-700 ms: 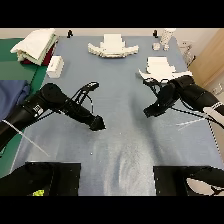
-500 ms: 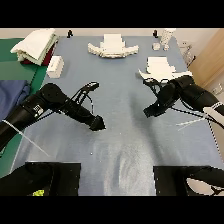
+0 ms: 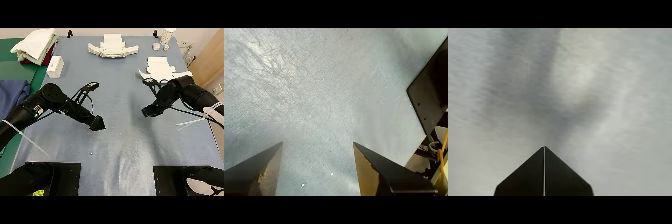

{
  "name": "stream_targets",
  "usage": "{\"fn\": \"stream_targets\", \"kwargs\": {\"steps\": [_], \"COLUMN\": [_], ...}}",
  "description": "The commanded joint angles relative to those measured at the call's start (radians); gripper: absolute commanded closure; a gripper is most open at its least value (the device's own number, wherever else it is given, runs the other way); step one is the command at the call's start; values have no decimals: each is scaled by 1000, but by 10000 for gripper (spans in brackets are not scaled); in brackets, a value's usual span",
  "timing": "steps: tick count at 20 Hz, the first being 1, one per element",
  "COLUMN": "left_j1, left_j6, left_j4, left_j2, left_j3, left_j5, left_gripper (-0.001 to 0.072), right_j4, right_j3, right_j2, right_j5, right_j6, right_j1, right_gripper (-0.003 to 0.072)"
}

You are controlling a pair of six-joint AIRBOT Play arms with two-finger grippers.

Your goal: Fold the box.

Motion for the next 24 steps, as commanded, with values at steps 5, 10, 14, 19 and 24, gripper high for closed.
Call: {"fn": "stream_targets", "kwargs": {"steps": [5, 10, 14, 19, 24], "left_j1": [0, 0, 0, 0, 0], "left_j6": [0, 0, 0, 0, 0], "left_j4": [0, 0, 0, 0, 0], "left_j2": [0, 0, 0, 0, 0], "left_j3": [0, 0, 0, 0, 0], "left_j5": [0, 1, 1, 1, 1], "left_gripper": [23, 23, 23, 24, 23], "right_j4": [-141, -126, 196, 509, 671], "right_j3": [132, 496, 720, 903, 1047], "right_j2": [-42, -248, -475, -707, -859], "right_j5": [10, -60, -85, -134, -140], "right_j6": [408, 301, 156, 30, 0], "right_j1": [-100, -496, -763, -870, -844], "right_gripper": [461, 193, 201, 242, 279]}}
